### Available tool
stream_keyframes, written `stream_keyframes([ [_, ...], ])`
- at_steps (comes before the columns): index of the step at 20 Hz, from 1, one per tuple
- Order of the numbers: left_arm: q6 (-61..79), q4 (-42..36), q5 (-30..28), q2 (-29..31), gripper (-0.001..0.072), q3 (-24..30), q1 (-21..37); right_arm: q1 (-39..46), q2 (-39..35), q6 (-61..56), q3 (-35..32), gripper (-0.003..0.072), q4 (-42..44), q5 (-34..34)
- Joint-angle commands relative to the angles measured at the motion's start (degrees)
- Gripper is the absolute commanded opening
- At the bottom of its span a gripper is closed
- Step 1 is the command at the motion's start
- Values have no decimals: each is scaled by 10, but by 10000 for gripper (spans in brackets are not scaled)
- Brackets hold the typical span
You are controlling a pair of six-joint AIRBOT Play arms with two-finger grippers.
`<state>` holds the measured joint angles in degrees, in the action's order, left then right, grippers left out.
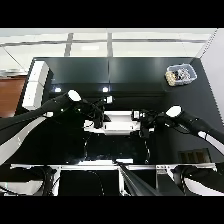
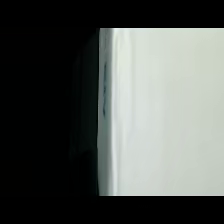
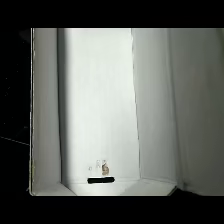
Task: Fold the box and place the chain.
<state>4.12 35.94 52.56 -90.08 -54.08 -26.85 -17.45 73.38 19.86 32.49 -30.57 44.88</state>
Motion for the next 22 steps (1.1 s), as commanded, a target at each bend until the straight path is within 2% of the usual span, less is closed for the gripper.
stream_keyframes([
  [1, 0, 0, 1, 0, 29, -1, 0, -5, 1, -13, 0, 696, -10, -9],
  [4, 0, 0, 0, 0, 29, -1, 0, -21, 3, -30, 0, 696, -30, -28],
  [13, 0, 0, 1, 0, 29, -1, 0, -24, 4, -33, 0, 691, -36, -29],
  [14, 0, 0, 1, 0, 29, -1, 0, -24, 4, -33, 0, 543, -36, -29],
  [15, 0, 0, 1, 0, 29, -1, 0, -24, 4, -33, 0, 470, -36, -27],
  [18, 0, 2, 14, 2, 35, -1, 2, -24, 4, -33, 0, 468, -36, -27],
  [19, 0, 5, 23, 7, 121, -1, 6, -24, 4, -33, 0, 468, -36, -27],
  [20, -9, 7, 32, 17, 247, -1, 13, -24, 4, -33, 0, 468, -36, -27],
  [22, -55, 25, 41, 51, 545, -1, 29, -24, 4, -33, 0, 468, -36, -27],
])
